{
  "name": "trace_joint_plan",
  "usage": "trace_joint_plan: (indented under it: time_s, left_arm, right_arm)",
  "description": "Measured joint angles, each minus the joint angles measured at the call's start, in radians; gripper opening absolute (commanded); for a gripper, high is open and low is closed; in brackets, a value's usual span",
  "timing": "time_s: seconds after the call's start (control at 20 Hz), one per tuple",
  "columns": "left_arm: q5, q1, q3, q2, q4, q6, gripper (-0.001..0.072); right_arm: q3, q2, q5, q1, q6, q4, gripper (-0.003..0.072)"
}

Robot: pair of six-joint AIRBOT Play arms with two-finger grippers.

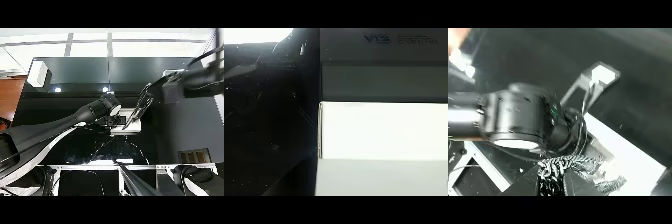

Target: Fold the box and place the chain.

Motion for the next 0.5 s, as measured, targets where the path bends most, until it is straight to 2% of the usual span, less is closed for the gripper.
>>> trace_joint_plan:
  time_s: [0.5]
  left_arm:
    - [0.0,0.0,0.0,0.0,0.0,0.0,0.0023]
  right_arm:
    - [-0.387,0.0,-0.19,0.034,0.03,0.005,0.0014]
